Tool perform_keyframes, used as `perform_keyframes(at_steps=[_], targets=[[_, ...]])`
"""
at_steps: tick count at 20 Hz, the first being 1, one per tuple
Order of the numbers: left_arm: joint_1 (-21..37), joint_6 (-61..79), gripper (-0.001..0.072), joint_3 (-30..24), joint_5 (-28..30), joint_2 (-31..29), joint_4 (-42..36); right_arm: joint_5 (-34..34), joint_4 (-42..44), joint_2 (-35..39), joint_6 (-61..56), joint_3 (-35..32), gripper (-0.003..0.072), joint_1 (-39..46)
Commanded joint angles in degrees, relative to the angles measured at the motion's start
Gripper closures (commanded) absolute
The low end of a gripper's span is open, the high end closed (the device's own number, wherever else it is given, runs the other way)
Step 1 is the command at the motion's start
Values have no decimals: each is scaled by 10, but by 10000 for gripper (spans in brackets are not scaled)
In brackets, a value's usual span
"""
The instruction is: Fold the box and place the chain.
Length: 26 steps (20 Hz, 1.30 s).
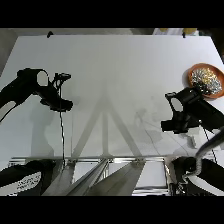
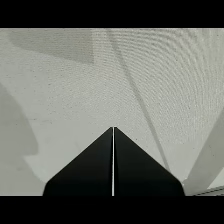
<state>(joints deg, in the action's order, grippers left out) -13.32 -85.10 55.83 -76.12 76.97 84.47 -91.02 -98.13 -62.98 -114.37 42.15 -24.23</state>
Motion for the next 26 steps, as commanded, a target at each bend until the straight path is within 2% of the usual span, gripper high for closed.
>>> perform_keyframes(at_steps=[1,7,9,11,15,18,24,26], targets=[[0,0,698,0,0,0,0,0,0,0,0,0,669,0],[0,0,698,0,0,0,0,-1,0,0,3,0,669,0],[0,0,698,0,0,0,0,-1,-34,0,167,0,669,0],[0,0,698,0,0,0,0,-1,-34,0,250,0,669,0],[0,0,698,0,0,0,0,1,-31,0,247,0,669,0],[0,0,698,0,0,0,0,17,18,0,212,0,669,0],[0,0,698,0,0,0,0,179,54,0,211,1,668,0],[0,0,698,0,0,0,0,176,2,1,150,17,669,11]])
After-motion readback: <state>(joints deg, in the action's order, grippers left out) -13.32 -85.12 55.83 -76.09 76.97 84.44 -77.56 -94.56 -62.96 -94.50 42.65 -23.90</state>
